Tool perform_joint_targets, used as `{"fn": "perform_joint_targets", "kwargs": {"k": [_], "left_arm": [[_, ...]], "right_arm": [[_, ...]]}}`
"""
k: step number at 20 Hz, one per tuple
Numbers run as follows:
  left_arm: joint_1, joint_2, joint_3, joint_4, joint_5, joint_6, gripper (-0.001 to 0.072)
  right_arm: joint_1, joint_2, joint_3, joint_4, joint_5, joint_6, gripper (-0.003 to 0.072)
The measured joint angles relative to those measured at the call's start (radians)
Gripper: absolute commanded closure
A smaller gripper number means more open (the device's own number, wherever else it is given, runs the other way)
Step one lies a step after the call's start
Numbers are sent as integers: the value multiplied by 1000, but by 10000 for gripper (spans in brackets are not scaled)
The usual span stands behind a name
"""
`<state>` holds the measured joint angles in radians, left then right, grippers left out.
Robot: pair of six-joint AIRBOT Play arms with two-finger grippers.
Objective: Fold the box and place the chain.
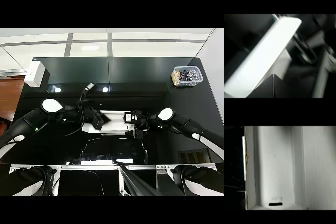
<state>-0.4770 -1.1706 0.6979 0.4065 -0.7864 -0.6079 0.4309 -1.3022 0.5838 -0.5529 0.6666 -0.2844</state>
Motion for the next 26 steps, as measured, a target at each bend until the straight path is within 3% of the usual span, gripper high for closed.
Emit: {"fn": "perform_joint_targets", "kwargs": {"k": [2, 4, 10, 14, 20, 23, 24, 25, 26], "left_arm": [[-3, -12, -2, 0, 108, 14, 686], [-5, -43, -3, 37, 152, 9, 686], [-6, -151, -3, 105, 176, -58, 686], [0, -161, 15, 132, 174, -74, 686], [66, 6, 42, 241, 93, -116, 686], [97, 127, -5, 336, 18, -105, 682], [103, 157, -30, 350, 8, -70, 656], [105, 180, -56, 363, -11, -18, 414], [103, 195, -77, 374, -26, 41, 100]], "right_arm": [[0, 0, 0, 0, 0, 0, 381], [0, 0, 0, 0, 0, 0, 381], [0, 0, 0, 0, 0, 1, 380], [0, 0, 0, -1, 1, -1, 381], [0, 0, 0, -1, 1, 0, 381], [0, 0, 0, -1, 1, 0, 381], [0, 0, 0, -1, 1, 0, 380], [0, 0, 0, -1, 1, 0, 380], [0, 0, 0, -1, 1, 0, 381]]}}
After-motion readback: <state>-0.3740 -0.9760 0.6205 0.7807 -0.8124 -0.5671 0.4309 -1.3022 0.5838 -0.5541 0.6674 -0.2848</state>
